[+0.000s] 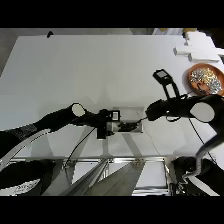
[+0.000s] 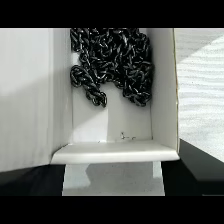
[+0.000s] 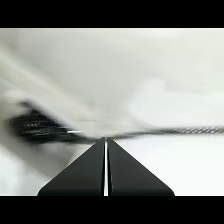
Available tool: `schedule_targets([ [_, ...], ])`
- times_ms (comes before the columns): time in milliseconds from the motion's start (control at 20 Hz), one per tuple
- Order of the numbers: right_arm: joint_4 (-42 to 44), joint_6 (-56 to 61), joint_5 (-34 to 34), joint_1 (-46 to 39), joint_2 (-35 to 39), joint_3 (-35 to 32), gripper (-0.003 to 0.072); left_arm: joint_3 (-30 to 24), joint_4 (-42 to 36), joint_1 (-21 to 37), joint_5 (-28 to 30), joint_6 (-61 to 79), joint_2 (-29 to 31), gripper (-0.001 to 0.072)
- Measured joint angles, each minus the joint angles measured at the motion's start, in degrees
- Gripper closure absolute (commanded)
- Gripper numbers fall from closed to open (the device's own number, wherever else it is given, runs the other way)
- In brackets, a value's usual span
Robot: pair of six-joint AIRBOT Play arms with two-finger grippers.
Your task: Fold the box and place the chain.
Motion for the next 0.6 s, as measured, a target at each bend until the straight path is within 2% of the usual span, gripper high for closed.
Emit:
schedule_targets([
  [150,-3.08,0.33,0.79,-6.36,-3.19,0.04,0.0647,0.00,0.00,0.00,0.00,0.02,0.00,0.0530],
  [250,-4.26,0.35,0.92,-8.98,-6.88,0.04,0.0463,0.00,0.00,0.00,0.00,0.02,0.00,0.0530],
  [400,-4.96,0.42,0.37,-10.67,-12.85,0.04,0.0445,0.00,-0.02,0.00,0.00,0.00,0.00,0.0530],
  [500,-5.22,0.48,-0.04,-11.19,-16.26,0.04,0.0367,0.00,-0.02,0.00,0.00,0.02,0.00,0.0530],
  [600,-5.31,0.50,-0.39,-11.43,-18.64,0.04,0.0368,0.00,-0.02,0.00,0.00,0.00,0.00,0.0530],
])
